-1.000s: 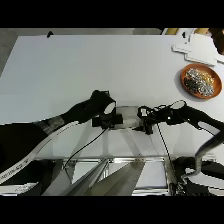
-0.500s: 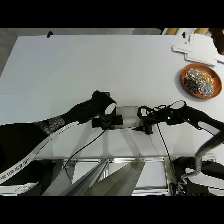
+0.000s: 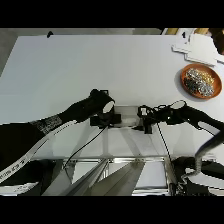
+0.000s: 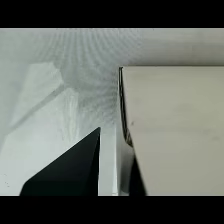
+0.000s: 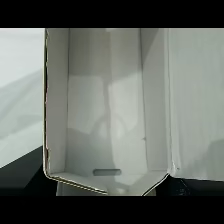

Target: Fold the box and place the chain.

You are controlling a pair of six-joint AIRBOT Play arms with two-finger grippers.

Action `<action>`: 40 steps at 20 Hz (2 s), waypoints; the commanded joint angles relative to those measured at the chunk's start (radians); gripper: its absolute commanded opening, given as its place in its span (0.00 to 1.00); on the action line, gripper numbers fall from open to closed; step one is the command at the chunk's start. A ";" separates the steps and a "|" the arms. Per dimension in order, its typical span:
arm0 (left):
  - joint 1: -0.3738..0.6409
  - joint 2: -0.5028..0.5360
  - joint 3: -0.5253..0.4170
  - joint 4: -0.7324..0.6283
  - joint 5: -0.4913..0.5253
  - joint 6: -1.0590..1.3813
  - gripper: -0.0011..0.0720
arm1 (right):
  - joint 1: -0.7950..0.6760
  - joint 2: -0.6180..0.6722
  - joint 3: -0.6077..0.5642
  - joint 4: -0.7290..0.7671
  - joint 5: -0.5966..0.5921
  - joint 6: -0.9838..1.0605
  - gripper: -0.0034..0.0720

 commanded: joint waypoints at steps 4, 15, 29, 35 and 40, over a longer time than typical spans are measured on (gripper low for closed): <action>0.016 0.007 0.002 0.011 0.029 0.037 0.26 | 0.000 0.001 0.000 -0.005 0.001 -0.003 0.59; 0.039 -0.051 0.074 0.006 -0.049 0.111 0.30 | 0.000 0.000 0.000 -0.005 0.001 -0.003 0.59; 0.024 -0.078 0.076 -0.024 -0.039 0.108 0.37 | 0.000 0.000 0.000 -0.005 0.001 -0.003 0.59; 0.034 0.053 0.076 -0.016 -0.037 0.115 0.44 | 0.000 0.001 0.000 -0.005 0.001 -0.003 0.59; 0.086 0.210 0.074 -0.014 -0.113 0.369 0.44 | 0.000 0.001 0.000 -0.005 0.001 -0.003 0.59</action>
